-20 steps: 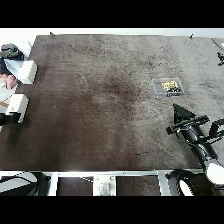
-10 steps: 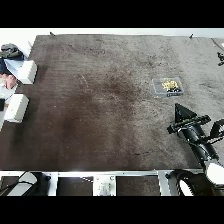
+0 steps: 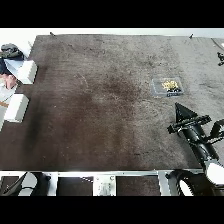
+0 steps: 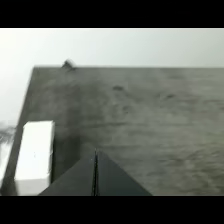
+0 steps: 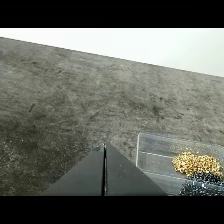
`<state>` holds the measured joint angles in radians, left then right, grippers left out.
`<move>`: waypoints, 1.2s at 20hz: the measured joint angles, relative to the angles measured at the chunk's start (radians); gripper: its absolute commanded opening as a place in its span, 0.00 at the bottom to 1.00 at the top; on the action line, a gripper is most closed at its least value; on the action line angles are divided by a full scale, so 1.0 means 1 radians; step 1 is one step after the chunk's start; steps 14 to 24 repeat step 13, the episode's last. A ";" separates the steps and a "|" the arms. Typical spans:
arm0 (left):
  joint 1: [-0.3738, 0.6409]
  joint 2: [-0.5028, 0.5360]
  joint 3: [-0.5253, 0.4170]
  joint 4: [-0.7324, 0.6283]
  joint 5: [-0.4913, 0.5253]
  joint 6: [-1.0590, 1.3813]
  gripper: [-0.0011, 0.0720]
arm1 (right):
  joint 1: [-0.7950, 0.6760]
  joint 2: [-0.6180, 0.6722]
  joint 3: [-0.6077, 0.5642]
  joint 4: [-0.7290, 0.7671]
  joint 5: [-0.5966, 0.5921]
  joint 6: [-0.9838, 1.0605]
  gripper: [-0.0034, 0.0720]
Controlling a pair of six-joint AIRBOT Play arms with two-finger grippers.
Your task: Fold the box and place the chain.
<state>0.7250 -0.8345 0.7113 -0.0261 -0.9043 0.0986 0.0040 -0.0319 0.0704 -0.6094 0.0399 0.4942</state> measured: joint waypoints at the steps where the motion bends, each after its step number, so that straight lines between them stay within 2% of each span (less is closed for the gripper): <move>1: -0.045 0.016 0.000 -0.015 0.035 0.008 0.02 | 0.000 0.000 0.000 0.000 0.000 0.000 0.03; 7: -0.336 0.170 -0.019 -0.058 0.433 0.050 0.02 | 0.000 0.000 0.000 0.000 -0.003 0.000 0.03; 11: -0.469 0.282 -0.089 -0.064 0.619 0.077 0.02 | 0.000 0.000 0.000 0.000 -0.004 0.000 0.03; 13: -0.502 0.336 -0.142 -0.076 0.667 0.080 0.02 | 0.000 0.000 0.000 0.000 -0.003 0.000 0.02; 24: -0.502 0.336 -0.142 -0.076 0.667 0.080 0.02 | 0.000 0.000 0.000 0.000 -0.003 0.000 0.02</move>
